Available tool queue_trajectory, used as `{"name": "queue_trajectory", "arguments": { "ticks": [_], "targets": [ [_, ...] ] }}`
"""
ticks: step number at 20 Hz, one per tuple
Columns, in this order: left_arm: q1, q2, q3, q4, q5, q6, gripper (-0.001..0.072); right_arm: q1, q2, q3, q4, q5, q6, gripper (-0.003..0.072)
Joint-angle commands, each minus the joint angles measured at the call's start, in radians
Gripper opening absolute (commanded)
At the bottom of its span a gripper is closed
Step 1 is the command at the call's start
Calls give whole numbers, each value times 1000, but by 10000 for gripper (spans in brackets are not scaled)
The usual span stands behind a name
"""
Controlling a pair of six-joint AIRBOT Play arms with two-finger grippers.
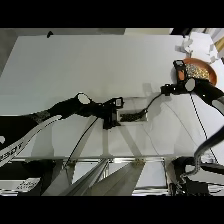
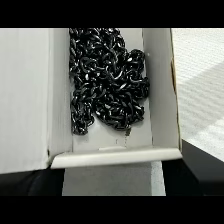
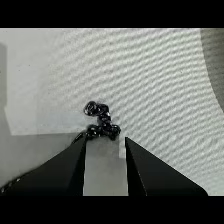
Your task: Fold the box and place the chain.
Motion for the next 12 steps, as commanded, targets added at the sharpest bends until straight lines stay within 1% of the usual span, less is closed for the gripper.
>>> {"name": "queue_trajectory", "arguments": {
  "ticks": [1,3,5,8,9,10,12],
  "targets": [
    [0,1,0,0,0,0,207,-1,-23,0,-1,-71,0,271],
    [0,1,0,0,0,0,207,-1,-23,0,-1,-80,0,261],
    [0,1,0,0,0,0,207,-1,-33,0,-1,-72,0,234],
    [0,0,0,0,0,0,207,12,-54,0,-2,-23,-1,223],
    [0,1,0,0,0,0,207,18,-52,0,-2,-18,-1,133],
    [0,1,0,0,0,0,207,24,-45,0,-2,-16,-1,24],
    [0,1,0,0,0,0,207,32,-6,0,-2,-8,-1,15]
  ]
}}
